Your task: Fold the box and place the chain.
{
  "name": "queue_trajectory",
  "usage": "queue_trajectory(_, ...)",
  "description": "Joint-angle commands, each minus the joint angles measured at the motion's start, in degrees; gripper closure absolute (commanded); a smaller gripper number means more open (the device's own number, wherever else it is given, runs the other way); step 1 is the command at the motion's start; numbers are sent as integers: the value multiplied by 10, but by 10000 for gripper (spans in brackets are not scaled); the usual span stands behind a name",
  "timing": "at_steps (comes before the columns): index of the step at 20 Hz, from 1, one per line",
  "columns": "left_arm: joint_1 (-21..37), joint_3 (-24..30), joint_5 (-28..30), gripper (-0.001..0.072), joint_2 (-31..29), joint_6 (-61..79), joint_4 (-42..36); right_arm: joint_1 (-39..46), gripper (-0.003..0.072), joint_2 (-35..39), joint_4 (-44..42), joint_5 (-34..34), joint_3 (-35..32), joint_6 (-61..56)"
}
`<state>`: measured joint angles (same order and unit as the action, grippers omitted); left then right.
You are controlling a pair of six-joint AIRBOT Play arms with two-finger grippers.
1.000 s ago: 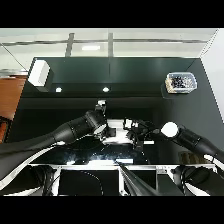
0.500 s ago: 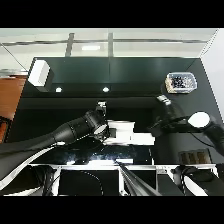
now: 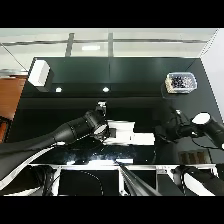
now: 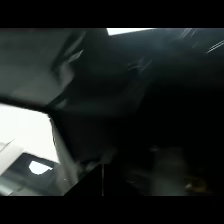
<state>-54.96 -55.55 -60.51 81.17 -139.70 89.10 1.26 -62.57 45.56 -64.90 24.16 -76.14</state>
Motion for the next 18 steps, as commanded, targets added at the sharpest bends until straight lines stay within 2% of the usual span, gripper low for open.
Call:
queue_trajectory(1,0,0,0,680,0,0,0,-57,673,-36,-117,15,-2,70)
queue_trajectory(3,0,0,1,680,0,0,0,-61,673,-35,-142,0,4,122)
queue_trajectory(5,0,0,1,680,0,0,0,-61,672,-35,-147,-47,13,161)
queue_trajectory(6,0,0,1,680,0,0,0,-61,628,-33,-159,-72,15,182)
queue_trajectory(7,0,0,1,680,0,0,0,-61,313,-31,-167,-90,16,183)
queue_trajectory(8,0,0,0,680,0,0,0,-61,56,-31,-177,-107,17,186)
queue_trajectory(12,0,0,0,680,0,0,0,-77,57,-31,-192,-107,20,193)
queue_trajectory(17,0,0,0,680,0,0,0,-146,68,-31,-190,22,22,134)
queue_trajectory(18,0,0,0,680,0,0,0,-160,199,-31,-187,47,26,120)
